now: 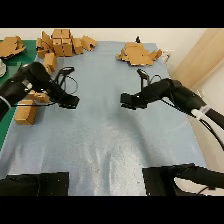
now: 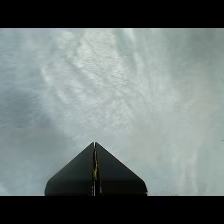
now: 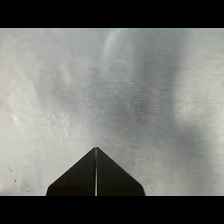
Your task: Fold the box.
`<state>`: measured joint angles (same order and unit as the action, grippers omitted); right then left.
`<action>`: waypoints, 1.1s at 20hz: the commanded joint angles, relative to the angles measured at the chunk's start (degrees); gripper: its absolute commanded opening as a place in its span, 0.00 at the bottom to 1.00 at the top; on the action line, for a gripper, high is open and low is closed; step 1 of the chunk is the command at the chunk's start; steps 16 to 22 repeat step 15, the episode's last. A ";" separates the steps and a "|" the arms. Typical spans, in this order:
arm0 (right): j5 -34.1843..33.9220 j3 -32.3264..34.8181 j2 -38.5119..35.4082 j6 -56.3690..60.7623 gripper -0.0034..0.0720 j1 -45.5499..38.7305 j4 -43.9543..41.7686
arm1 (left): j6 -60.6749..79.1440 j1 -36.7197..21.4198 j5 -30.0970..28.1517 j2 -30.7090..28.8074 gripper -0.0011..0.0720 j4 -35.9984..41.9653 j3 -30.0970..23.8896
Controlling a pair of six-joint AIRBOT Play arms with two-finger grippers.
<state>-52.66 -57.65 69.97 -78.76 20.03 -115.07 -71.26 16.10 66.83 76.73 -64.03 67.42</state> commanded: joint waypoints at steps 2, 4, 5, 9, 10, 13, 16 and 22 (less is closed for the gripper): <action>-5.57 -5.75 7.39 -3.48 0.05 0.31 -1.22 | -3.96 3.93 0.39 3.48 0.03 0.83 0.85; -5.42 -5.86 7.45 -3.72 0.05 0.31 -1.68 | -3.87 3.93 -0.44 3.45 0.03 1.09 1.01; -6.05 -5.84 7.45 -3.65 0.05 0.31 -1.75 | -3.80 3.93 -0.44 3.45 0.03 1.07 1.03; -6.78 -5.84 7.45 -3.65 0.05 0.28 -1.62 | -3.76 3.93 -0.37 3.45 0.03 1.07 1.03; -6.78 -5.84 7.45 -3.65 0.05 0.31 -1.62 | -3.76 3.93 -0.37 3.45 0.03 1.07 1.03; -6.78 -5.84 7.45 -3.65 0.05 0.28 -1.60 | -3.76 3.93 -0.39 3.45 0.03 1.07 1.03; -6.78 -5.84 7.45 -3.65 0.05 0.28 -1.62 | -3.76 3.93 -0.37 3.45 0.03 1.07 1.03; -6.78 -5.84 7.45 -3.65 0.05 0.28 -1.62 | -3.76 3.93 -0.37 3.45 0.03 1.07 1.03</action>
